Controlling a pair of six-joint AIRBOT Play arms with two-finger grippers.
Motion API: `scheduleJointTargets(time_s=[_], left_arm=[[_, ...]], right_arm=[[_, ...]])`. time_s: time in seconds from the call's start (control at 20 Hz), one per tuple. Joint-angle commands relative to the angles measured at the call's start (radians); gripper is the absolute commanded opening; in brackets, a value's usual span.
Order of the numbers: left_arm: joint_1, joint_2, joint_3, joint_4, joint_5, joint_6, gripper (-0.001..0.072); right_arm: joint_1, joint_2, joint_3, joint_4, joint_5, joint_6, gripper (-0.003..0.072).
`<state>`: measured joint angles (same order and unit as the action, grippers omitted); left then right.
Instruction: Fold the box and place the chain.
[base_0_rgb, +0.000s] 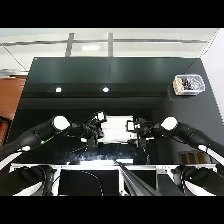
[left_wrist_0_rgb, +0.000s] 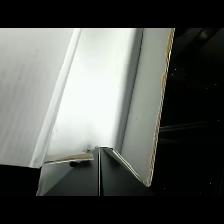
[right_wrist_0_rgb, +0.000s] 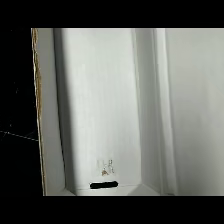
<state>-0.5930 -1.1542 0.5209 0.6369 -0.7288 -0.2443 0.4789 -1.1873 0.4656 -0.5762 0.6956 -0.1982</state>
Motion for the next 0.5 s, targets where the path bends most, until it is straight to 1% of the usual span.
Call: scheduleJointTargets(time_s=[0.0, 0.05, 0.1, 0.15, 0.25, 0.3, 0.4, 0.45], left_arm=[[0.021, 0.055, 0.035, 0.195, -0.039, -0.196, 0.0031], [0.047, 0.088, 0.047, 0.283, -0.055, -0.338, 0.0031], [0.087, 0.124, 0.059, 0.391, -0.101, -0.461, 0.0032], [0.129, 0.158, 0.07, 0.494, -0.183, -0.521, 0.0033], [0.201, 0.217, 0.085, 0.633, -0.356, -0.534, 0.0033], [0.234, 0.238, 0.085, 0.682, -0.396, -0.576, 0.0033], [0.323, 0.248, 0.083, 0.783, -0.435, -0.894, 0.0033], [0.374, 0.242, 0.08, 0.814, -0.436, -1.06, 0.0033]], right_arm=[[0.001, 0.0, 0.0, -0.001, 0.0, 0.0, 0.0427], [0.001, 0.0, 0.0, -0.001, 0.0, 0.0, 0.0427], [0.001, 0.0, 0.0, -0.001, 0.0, 0.0, 0.0426], [0.001, 0.0, 0.0, -0.001, 0.0, 0.0, 0.0426], [0.001, 0.0, 0.0, -0.001, 0.0, 0.0, 0.0427], [0.001, 0.0, 0.0, -0.001, 0.0, 0.0, 0.0426], [0.001, 0.0, 0.0, -0.001, 0.0, 0.0, 0.0426], [0.001, 0.0, 0.0, -0.001, 0.0, 0.0, 0.0426]])
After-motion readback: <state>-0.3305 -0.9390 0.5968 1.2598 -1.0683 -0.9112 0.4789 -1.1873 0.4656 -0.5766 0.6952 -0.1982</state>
